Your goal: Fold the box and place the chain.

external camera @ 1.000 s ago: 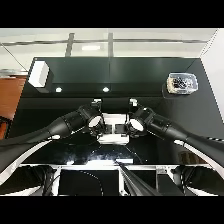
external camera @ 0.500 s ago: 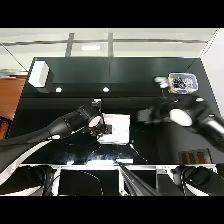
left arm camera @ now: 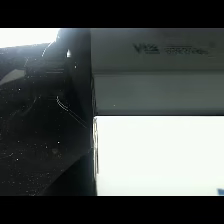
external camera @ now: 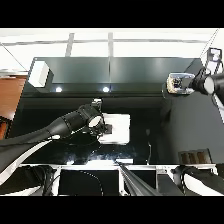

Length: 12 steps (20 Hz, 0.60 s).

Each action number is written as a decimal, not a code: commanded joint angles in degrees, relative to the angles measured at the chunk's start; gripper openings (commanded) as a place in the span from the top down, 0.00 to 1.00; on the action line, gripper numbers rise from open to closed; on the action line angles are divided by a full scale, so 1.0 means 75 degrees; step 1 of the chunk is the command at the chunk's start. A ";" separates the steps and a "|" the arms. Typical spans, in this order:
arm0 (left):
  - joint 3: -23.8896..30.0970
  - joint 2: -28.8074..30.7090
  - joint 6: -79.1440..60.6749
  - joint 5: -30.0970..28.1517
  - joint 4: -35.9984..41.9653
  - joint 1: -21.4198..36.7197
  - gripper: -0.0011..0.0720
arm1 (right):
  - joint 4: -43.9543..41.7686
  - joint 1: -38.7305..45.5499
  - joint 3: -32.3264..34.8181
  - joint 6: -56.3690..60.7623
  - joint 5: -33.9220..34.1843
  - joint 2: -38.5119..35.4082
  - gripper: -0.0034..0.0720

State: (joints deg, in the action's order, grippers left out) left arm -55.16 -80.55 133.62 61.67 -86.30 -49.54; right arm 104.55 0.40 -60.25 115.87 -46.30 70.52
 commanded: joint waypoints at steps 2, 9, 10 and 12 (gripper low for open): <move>-0.0003 0.0003 -0.0012 -0.0006 -0.0003 0.0000 0.95 | -0.1853 0.0965 -0.2197 -0.1317 0.0003 0.2503 0.05; -0.0003 0.0003 -0.0012 0.0017 -0.0003 0.0000 0.95 | -0.2538 0.1081 -0.3567 -0.1309 -0.0877 0.4476 0.05; -0.0003 0.0003 -0.0012 0.0017 -0.0003 0.0000 0.95 | -0.2538 0.1078 -0.3567 -0.1311 -0.0930 0.4511 0.13; -0.0003 0.0003 -0.0012 0.0020 -0.0003 0.0000 0.95 | -0.2498 0.1102 -0.3587 -0.1317 -0.1125 0.4505 0.87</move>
